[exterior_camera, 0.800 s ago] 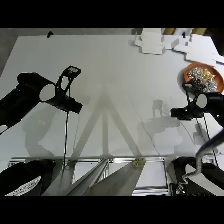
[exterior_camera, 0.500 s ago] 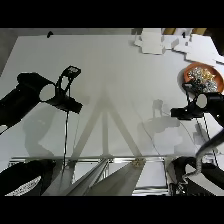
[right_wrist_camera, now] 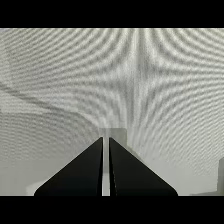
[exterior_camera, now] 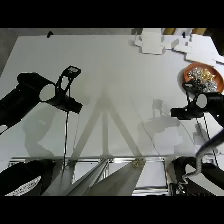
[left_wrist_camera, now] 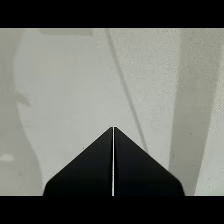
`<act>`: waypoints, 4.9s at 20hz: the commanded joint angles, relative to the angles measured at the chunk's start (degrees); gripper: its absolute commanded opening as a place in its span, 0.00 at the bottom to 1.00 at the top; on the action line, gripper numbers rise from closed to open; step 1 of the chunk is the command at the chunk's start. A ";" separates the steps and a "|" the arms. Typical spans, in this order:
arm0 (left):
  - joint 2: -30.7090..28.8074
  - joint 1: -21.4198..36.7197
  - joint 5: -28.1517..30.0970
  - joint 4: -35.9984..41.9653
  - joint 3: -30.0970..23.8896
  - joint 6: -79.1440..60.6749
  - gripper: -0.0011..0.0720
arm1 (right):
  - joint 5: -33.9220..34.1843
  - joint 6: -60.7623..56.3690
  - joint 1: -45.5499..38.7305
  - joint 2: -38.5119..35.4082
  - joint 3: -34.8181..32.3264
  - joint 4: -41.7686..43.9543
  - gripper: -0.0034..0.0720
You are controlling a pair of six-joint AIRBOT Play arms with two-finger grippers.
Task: Fold the box and place the chain.
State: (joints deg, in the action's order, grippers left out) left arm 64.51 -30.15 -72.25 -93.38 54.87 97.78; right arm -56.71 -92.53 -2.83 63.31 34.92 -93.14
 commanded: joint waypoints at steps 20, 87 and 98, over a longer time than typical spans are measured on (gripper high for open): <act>-0.04 0.04 0.00 -0.02 -0.02 -0.02 0.03 | -2.10 9.22 -18.88 0.13 9.84 -29.68 0.63; 0.46 0.04 11.67 3.58 -0.02 -2.91 0.16 | 9.44 19.52 17.05 -23.96 -13.49 24.83 0.08; 15.74 4.31 16.90 56.24 -0.02 -53.00 0.81 | 9.40 19.52 17.05 -23.96 -13.49 24.83 0.08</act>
State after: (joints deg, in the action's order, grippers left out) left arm 76.31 -26.89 -53.76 -44.95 54.87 52.29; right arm -47.33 -73.01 14.15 39.40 21.45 -68.31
